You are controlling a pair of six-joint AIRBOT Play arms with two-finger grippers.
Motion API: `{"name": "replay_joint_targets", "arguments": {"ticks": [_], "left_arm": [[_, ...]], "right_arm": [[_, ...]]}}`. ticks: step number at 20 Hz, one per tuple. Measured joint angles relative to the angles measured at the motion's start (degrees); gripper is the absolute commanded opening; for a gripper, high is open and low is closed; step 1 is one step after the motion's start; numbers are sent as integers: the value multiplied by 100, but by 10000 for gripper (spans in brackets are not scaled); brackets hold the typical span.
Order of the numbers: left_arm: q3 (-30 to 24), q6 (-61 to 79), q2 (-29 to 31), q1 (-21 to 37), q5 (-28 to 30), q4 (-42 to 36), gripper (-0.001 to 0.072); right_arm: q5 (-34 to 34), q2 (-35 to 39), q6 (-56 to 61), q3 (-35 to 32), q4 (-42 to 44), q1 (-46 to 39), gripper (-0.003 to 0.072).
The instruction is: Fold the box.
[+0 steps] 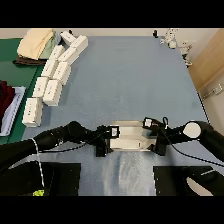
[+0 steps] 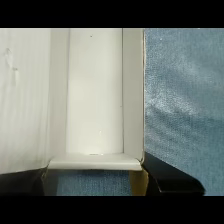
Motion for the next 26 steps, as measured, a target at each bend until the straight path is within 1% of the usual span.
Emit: {"name": "replay_joint_targets", "arguments": {"ticks": [1,3,4,5,6,7,9,11,12,13,15,20,23,26], "left_arm": [[0,0,0,0,0,0,491],[0,0,0,0,0,0,491],[0,0,0,0,0,0,491],[0,0,0,0,2,0,491],[0,0,0,0,2,0,491],[0,0,0,0,2,0,491],[0,0,0,0,2,0,491],[0,0,0,0,4,-2,491],[0,0,0,0,4,0,491],[0,0,0,0,4,0,491],[0,0,0,0,4,-2,491],[0,-4,0,0,4,-4,491],[0,-15,0,0,11,-4,491],[0,-13,0,0,9,-7,491]], "right_arm": [[208,138,494,103,-203,0,706],[638,382,1364,302,-339,0,688],[850,503,1847,398,-295,0,688],[1021,603,2291,468,-138,0,654],[1169,684,2719,520,175,0,578],[1228,730,3051,555,579,2,551],[1108,728,3526,599,1674,7,539],[721,560,3720,621,2610,7,499],[490,389,3786,627,2962,7,339],[278,168,3821,634,3200,7,153],[-50,-334,3827,643,3532,4,152],[-682,-1539,3215,660,4113,7,152],[-876,-1998,2916,662,4242,7,153],[-922,-2240,2771,662,4297,4,153]]}}
